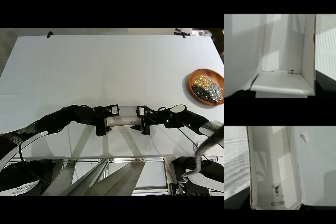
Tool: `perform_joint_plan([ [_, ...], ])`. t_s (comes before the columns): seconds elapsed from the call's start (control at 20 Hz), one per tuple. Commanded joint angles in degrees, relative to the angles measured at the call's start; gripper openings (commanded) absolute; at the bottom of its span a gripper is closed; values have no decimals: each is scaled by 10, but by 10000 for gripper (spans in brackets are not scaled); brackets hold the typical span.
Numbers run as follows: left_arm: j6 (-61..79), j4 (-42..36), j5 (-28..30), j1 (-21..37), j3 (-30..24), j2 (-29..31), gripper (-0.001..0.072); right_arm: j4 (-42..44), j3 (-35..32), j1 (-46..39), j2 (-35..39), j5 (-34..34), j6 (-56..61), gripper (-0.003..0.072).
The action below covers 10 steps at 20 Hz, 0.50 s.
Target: Fold the box and place the chain.
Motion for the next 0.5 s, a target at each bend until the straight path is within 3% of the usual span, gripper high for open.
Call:
perform_joint_plan([
  [0.0,0,0,-2,0,1,0,11,0,0,1,0,0,0,342],
  [0.45,0,0,-2,0,1,0,11,-2,0,1,0,30,101,342],
])
